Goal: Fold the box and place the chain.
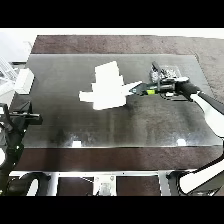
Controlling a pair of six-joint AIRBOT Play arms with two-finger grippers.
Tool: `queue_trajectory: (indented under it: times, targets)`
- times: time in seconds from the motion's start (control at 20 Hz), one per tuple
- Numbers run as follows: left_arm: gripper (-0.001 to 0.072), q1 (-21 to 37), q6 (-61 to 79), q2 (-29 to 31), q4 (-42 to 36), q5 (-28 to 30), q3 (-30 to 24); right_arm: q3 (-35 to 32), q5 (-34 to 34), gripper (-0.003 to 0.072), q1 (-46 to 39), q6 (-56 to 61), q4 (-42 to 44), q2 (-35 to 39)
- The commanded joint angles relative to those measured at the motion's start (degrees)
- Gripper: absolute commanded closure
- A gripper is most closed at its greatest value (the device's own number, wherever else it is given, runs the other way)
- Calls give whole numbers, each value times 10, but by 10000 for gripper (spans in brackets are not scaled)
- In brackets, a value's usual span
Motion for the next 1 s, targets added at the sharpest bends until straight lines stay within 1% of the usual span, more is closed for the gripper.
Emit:
queue_trajectory:
  times: [0.0,0.15,0.4,0.55,0.6,0.65,0.7,0.75,0.8,0.95]
  targets:
    - [688,0,0,0,0,-1,0,-1,-97,691,38,44,4,-17]
    - [688,0,0,0,0,0,0,10,-98,690,37,45,4,-43]
    - [688,0,0,0,0,-1,0,61,-92,690,38,54,-34,-68]
    - [687,0,0,0,0,-17,0,70,-92,690,38,68,-58,-71]
    - [675,0,0,0,0,-29,0,70,-91,690,40,69,-62,-72]
    - [368,0,0,0,0,-52,0,70,-91,690,40,69,-66,-73]
    - [195,0,0,0,0,-82,0,70,-92,690,40,69,-66,-73]
    - [292,0,1,0,0,-107,0,70,-91,690,40,69,-66,-73]
    - [283,0,6,0,1,-122,0,70,-91,690,40,69,-69,-73]
    - [283,0,-1,-2,-6,-136,3,70,-91,690,40,69,-76,-73]
